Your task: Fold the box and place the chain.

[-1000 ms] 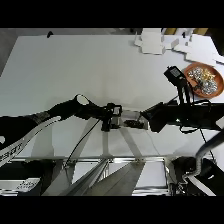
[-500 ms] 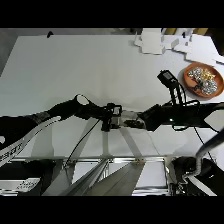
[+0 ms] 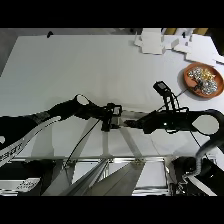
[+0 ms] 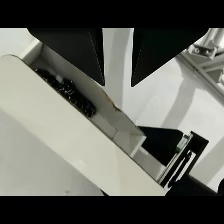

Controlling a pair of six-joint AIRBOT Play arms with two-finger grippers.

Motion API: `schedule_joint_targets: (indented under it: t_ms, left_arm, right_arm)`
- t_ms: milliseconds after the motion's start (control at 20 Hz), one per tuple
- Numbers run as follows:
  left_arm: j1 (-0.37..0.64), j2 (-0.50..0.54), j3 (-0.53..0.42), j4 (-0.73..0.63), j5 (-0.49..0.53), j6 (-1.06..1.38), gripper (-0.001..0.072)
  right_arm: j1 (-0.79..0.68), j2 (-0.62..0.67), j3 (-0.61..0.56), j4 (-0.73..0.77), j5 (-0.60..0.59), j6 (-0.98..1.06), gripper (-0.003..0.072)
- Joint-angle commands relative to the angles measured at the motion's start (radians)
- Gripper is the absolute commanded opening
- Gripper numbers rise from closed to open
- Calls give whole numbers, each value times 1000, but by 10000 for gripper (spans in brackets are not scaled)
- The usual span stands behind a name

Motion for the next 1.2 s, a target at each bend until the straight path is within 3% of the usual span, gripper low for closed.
schedule_joint_targets:
  t_ms: [0, 200, 350, 500, 800, 950, 1150]
  left_arm:
    - [0, 0, 0, 0, 0, 0, 136]
    - [0, 0, 0, 0, 0, 0, 136]
    - [0, 0, 0, 0, 0, 0, 136]
    - [0, 0, 0, 0, 0, 0, 136]
    - [0, 0, 0, 0, 0, 0, 136]
    - [0, 0, 0, 0, 0, 0, 136]
    - [0, 0, 0, 0, 0, 0, 136]
  right_arm:
    - [-12, 0, 58, -5, -43, -51, 197]
    - [-164, -15, 217, -142, -42, -37, 174]
    - [-323, -80, 227, -246, -8, -4, 156]
    - [-417, -233, 227, -267, 28, -4, 154]
    - [-423, -493, 226, -288, 61, -4, 166]
    - [-423, -520, 226, -308, 64, -4, 266]
    - [-423, -531, 226, -354, 77, 34, 266]
